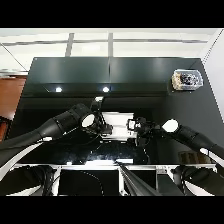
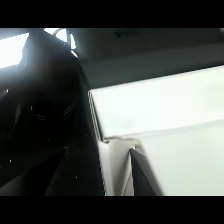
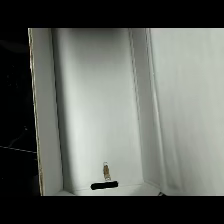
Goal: Fold the box and place the chain.
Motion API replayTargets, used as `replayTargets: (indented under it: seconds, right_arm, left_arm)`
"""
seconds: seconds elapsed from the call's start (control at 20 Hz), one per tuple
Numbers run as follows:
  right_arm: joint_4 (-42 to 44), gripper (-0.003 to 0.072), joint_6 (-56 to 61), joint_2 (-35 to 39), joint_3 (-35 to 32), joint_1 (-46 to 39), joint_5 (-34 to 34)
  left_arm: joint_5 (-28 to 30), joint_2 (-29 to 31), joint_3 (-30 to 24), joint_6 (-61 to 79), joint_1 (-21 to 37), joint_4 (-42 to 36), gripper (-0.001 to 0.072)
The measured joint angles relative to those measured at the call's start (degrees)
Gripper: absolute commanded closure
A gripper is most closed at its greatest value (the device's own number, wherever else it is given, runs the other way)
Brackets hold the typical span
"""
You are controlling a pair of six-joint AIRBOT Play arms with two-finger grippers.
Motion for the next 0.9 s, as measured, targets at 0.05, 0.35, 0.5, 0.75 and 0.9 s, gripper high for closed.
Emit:
replayTargets:
  seconds: [0.05,0.35,0.5,0.75,0.9]
  right_arm:
    - [0.0,0.027,0.0,0.0,0.0,0.0,0.0]
    - [0.0,0.027,0.0,0.0,0.0,0.0,0.0]
    - [0.0,0.0269,0.0,0.0,0.0,0.0,0.0]
    - [0.0,0.027,0.0,0.0,0.0,0.0,0.0]
    - [0.0,0.0269,0.0,0.0,0.0,0.0,0.0]
  left_arm:
    - [0.0,-0.3,0.1,-0.7,-0.2,0.1,0.0253]
    - [0.3,-3.7,2.0,-3.4,-1.3,0.9,0.03]
    - [0.5,-4.7,3.0,-4.5,-1.8,1.7,0.031]
    - [0.3,-5.2,3.5,-7.0,-2.1,2.8,0.0436]
    - [-0.2,-5.2,3.6,-8.0,-2.2,3.2,0.0539]
